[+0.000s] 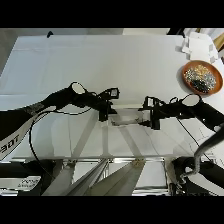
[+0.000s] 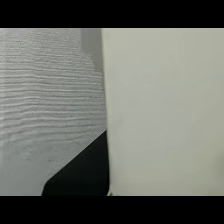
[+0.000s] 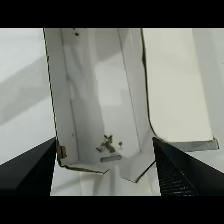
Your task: Fold the box and place the chain.
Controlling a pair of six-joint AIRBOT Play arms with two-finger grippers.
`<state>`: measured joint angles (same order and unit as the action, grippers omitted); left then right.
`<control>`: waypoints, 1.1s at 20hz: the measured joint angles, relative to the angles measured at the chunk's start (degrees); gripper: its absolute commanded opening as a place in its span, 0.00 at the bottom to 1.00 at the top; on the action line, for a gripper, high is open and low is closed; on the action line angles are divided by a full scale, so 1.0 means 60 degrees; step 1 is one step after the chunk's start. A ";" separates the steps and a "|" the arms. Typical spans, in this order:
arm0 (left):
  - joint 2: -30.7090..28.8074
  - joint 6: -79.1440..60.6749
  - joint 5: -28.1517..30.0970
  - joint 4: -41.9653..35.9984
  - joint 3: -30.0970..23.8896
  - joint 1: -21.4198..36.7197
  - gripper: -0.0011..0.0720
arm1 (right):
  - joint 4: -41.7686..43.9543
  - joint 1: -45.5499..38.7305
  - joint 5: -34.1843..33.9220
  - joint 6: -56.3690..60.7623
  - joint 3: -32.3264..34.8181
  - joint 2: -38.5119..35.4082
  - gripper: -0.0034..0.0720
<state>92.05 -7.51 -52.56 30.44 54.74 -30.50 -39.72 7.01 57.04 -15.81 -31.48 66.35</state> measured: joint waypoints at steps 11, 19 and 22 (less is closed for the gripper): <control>0.0000 0.0000 0.0007 0.0004 0.0000 0.0000 0.03 | -0.0117 -0.0219 0.0273 0.0062 -0.0018 -0.0364 0.89; 0.0000 -0.0004 -0.0004 0.0011 0.0000 0.0000 0.03 | 0.0124 0.0259 -0.0233 0.0073 0.0146 -0.0933 0.89; 0.0000 -0.0007 -0.0004 0.0011 0.0000 0.0000 0.03 | 0.0055 0.0404 -0.0455 0.0240 0.0426 -0.1388 0.89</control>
<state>92.05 -7.55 -52.58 30.50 54.74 -30.50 -39.40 9.43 54.30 -14.37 -28.93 58.02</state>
